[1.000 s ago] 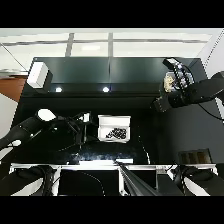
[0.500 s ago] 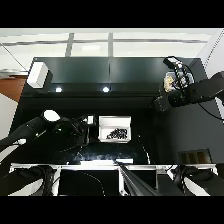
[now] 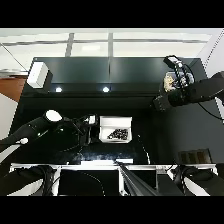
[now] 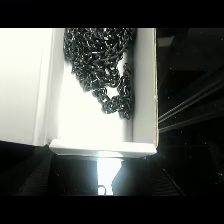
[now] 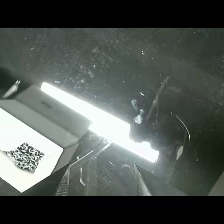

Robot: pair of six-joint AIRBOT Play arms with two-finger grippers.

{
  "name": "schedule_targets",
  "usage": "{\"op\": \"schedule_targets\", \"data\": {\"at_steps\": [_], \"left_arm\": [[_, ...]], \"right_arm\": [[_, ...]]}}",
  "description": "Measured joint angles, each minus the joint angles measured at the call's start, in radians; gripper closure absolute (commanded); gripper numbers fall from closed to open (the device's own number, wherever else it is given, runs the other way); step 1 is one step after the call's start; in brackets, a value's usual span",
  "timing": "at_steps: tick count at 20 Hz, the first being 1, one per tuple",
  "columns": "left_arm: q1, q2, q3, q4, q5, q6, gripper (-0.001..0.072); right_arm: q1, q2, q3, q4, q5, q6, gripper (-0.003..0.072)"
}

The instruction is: Fold the box and place the chain.

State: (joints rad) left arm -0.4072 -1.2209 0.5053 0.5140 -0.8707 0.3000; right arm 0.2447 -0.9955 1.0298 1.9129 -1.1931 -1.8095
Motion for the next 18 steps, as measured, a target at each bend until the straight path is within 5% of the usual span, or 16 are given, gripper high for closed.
{"op": "schedule_targets", "data": {"at_steps": [13, 15, 18], "left_arm": [[-0.037, 0.000, 0.000, 0.020, 0.050, -0.027, 0.0013], [-0.040, 0.000, 0.000, 0.024, 0.055, -0.034, 0.0050], [-0.043, 0.000, 0.000, 0.025, 0.061, -0.037, 0.0298]], "right_arm": [[0.000, 0.000, 0.000, 0.000, 0.011, 0.003, 0.0210], [0.000, 0.000, 0.000, 0.000, 0.012, 0.003, 0.0210], [0.000, 0.000, -0.001, -0.001, 0.021, 0.003, 0.0210]]}}
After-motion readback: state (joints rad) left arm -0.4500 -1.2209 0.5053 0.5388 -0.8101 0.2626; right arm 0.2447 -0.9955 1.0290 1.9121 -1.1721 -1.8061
